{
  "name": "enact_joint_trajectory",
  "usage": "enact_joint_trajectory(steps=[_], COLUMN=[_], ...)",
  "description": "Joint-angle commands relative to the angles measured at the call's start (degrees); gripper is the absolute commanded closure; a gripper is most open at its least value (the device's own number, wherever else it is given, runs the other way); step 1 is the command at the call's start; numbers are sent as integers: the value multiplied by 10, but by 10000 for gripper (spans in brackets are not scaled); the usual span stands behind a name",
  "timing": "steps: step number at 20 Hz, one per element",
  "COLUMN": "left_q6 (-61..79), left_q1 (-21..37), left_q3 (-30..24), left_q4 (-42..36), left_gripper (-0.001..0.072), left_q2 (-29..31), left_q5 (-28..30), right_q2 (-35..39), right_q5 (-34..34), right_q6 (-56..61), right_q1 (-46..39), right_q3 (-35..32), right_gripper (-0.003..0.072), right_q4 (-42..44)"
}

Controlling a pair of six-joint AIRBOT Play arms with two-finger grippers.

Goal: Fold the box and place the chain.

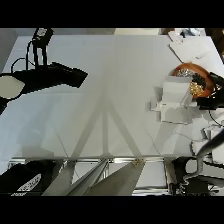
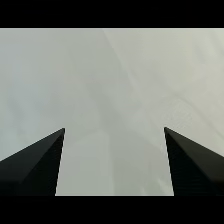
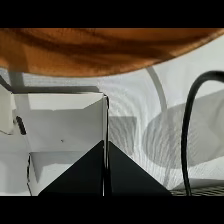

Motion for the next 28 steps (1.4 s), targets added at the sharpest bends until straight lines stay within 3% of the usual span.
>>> enact_joint_trajectory(steps=[1, 5, 10, 15, 20, 25, 28], left_q6=[0, 0, 0, 0, 0, 0, 0], left_q1=[0, 0, 0, 0, 0, 0, 0], left_q3=[0, 0, 0, 0, 0, 0, 0], left_q4=[0, 0, 0, 0, 0, 0, 0], left_gripper=[14, 14, 14, 14, 14, 14, 14], left_q2=[0, 0, 0, 0, 0, 0, 0], left_q5=[0, 0, 0, 0, 0, 0, 0], right_q2=[2, 44, 73, 73, 73, 72, 70], right_q5=[26, 65, 36, -84, -211, -350, -381], right_q6=[-45, -140, -151, -151, -162, -160, -155], right_q1=[4, 50, 145, 244, 339, 442, 459], right_q3=[15, 21, 19, -7, -85, -128, -128], right_gripper=[675, 674, 675, 676, 676, 675, 675], right_q4=[47, 149, 278, 365, 434, 440, 440])
